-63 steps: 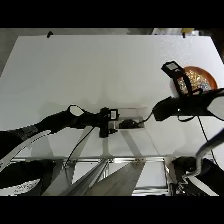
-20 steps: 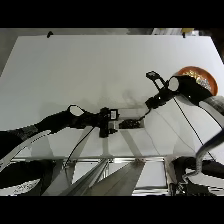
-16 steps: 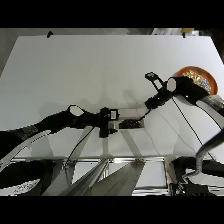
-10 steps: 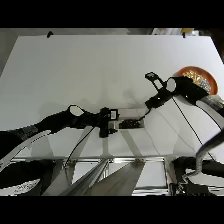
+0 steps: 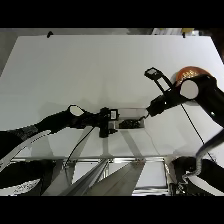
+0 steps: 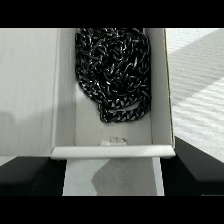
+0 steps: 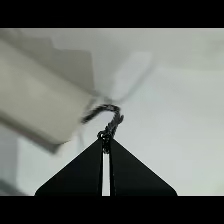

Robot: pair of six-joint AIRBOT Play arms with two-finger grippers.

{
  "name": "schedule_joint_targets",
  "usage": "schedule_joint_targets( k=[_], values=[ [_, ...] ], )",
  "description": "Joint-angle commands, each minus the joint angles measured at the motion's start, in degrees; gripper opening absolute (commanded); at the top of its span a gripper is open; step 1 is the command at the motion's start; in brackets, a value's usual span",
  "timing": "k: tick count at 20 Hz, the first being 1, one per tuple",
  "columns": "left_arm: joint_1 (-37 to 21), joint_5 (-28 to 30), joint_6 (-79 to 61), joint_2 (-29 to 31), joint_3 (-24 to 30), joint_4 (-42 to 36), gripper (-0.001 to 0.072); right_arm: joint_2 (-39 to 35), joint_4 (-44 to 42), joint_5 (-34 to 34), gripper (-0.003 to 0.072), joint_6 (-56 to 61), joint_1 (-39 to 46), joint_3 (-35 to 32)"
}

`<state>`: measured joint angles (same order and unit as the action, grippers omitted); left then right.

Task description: Fold the box and place the chain.

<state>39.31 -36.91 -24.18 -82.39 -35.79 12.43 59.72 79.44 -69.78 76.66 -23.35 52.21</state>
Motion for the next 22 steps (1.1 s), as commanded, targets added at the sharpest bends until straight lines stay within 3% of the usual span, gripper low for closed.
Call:
schedule_joint_targets(
  k=[1, 4, 10, 14, 16, 18, 22],
  values=[
    [0.00, 0.00, -0.02, 0.04, -0.04, 0.02, 0.0363, -6.80, -8.13, -4.17, 0.0017, 2.93, -5.64, 0.07],
    [0.02, -0.02, -0.02, 0.04, -0.04, 0.02, 0.0363, -8.76, -12.37, -0.59, 0.0017, 2.99, -10.60, 0.07],
    [0.02, -0.04, -0.02, 0.04, -0.04, 0.02, 0.0363, -7.41, -12.63, 10.03, 0.0018, 4.42, -15.87, 0.04],
    [0.02, -0.02, -0.02, 0.04, -0.04, 0.02, 0.0363, -4.35, -11.76, 10.60, 0.0019, 4.35, -15.98, 0.04],
    [0.02, -0.02, -0.02, 0.02, -0.04, 0.02, 0.0363, -2.27, -11.76, 10.78, 0.0105, 4.28, -15.91, 0.04],
    [0.02, -0.02, -0.02, 0.02, -0.04, 0.02, 0.0363, -1.60, -11.80, 11.30, 0.0122, 2.47, -15.91, 0.24],
    [0.02, -0.02, -0.02, 0.02, -0.04, 0.02, 0.0363, -0.57, -12.11, 9.25, 0.0121, -3.87, -13.25, 6.91]
  ],
)
